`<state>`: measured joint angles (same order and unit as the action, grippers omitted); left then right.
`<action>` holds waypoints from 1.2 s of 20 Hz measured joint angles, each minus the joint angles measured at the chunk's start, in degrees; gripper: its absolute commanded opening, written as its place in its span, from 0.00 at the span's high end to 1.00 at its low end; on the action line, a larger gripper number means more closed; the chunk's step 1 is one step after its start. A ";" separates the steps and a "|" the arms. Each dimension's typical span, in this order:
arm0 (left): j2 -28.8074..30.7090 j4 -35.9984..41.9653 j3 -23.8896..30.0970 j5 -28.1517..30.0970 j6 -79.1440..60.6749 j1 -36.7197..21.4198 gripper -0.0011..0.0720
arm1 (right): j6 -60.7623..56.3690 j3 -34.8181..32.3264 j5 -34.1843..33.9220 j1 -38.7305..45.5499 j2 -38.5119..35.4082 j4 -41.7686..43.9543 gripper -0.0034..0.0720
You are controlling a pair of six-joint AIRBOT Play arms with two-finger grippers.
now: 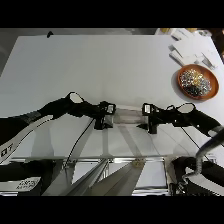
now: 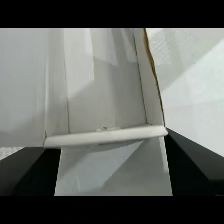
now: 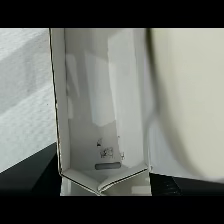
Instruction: Fold the box and place the chain.
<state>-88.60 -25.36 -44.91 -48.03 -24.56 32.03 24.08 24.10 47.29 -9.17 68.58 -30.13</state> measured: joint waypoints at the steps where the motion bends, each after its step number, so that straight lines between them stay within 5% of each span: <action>1: -0.15 1.09 0.20 0.44 -0.63 0.20 0.02 | -0.02 0.00 -0.04 0.00 0.00 0.02 0.43; 7: -1.31 5.60 0.55 2.12 -3.98 1.40 0.07 | -0.02 0.00 -0.15 0.00 0.00 0.02 0.43; 9: -1.42 6.19 0.55 2.47 -4.33 1.51 0.51 | 0.02 0.00 -0.20 0.00 0.00 -0.07 0.43; 10: -1.46 6.36 0.57 2.49 -4.42 1.53 0.63 | 0.07 0.00 -0.13 0.00 0.00 -0.09 0.43; 24: -1.53 6.84 0.57 2.43 -4.85 1.60 0.64 | 0.02 0.00 -0.11 0.00 0.00 -0.02 0.43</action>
<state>-90.13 -18.52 -44.34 -45.60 -29.41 33.63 24.10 24.10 47.18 -9.17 68.58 -30.15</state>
